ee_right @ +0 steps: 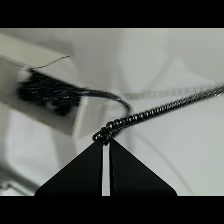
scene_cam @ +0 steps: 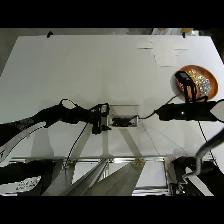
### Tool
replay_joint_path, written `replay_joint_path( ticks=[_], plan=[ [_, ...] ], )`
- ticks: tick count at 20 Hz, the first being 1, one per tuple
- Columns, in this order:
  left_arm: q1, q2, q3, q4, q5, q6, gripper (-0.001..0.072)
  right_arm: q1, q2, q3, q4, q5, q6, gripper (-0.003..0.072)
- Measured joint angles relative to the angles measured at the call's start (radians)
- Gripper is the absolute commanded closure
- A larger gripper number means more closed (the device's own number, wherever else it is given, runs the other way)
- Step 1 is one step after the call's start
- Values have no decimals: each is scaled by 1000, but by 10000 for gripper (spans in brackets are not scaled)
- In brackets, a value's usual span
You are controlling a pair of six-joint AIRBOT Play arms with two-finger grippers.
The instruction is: Fold the box and place the chain.
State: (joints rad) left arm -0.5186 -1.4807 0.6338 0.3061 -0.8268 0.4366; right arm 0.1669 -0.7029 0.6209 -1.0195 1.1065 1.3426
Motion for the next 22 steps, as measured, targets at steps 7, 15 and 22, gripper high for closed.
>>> replay_joint_path(
  ticks=[7,15,22],
  plan=[
    [0,0,0,0,0,0,488,9,43,-52,373,-29,-248,672],
    [0,0,0,0,0,0,488,224,-20,-56,466,-227,-322,672],
    [0,0,0,0,0,0,488,343,-164,-56,428,-389,-312,591]
  ],
)
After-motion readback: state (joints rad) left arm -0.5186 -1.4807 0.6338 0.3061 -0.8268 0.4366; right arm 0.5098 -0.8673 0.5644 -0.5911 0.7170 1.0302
